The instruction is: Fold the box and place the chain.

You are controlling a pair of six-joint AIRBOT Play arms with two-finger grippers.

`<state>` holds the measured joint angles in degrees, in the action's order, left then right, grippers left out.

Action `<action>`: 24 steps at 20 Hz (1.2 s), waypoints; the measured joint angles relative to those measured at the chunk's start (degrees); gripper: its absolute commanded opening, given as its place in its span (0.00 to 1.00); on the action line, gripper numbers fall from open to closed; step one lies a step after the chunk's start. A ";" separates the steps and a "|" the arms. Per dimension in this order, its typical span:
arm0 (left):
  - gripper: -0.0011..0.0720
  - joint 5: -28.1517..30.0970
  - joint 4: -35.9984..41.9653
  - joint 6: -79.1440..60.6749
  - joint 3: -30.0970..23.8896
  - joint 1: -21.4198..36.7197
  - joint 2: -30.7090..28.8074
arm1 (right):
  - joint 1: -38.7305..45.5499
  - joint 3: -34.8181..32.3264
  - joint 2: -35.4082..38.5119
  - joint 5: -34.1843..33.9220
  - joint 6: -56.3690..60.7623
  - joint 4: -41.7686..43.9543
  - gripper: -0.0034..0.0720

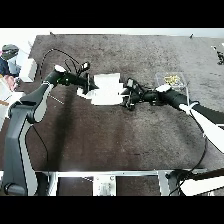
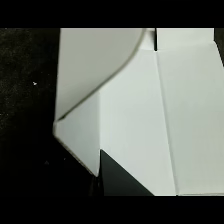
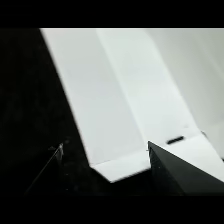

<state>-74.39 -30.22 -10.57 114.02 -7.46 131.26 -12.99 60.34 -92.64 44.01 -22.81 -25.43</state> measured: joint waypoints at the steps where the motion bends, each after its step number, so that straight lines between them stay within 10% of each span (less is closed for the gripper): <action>1: 0.03 0.00 0.00 0.00 0.00 0.00 0.00 | -0.96 1.01 -0.70 0.26 0.90 -3.63 0.86; 24: 0.03 0.07 0.68 0.07 0.00 0.02 0.04 | -1.68 15.32 -5.70 -3.61 14.73 -16.33 0.86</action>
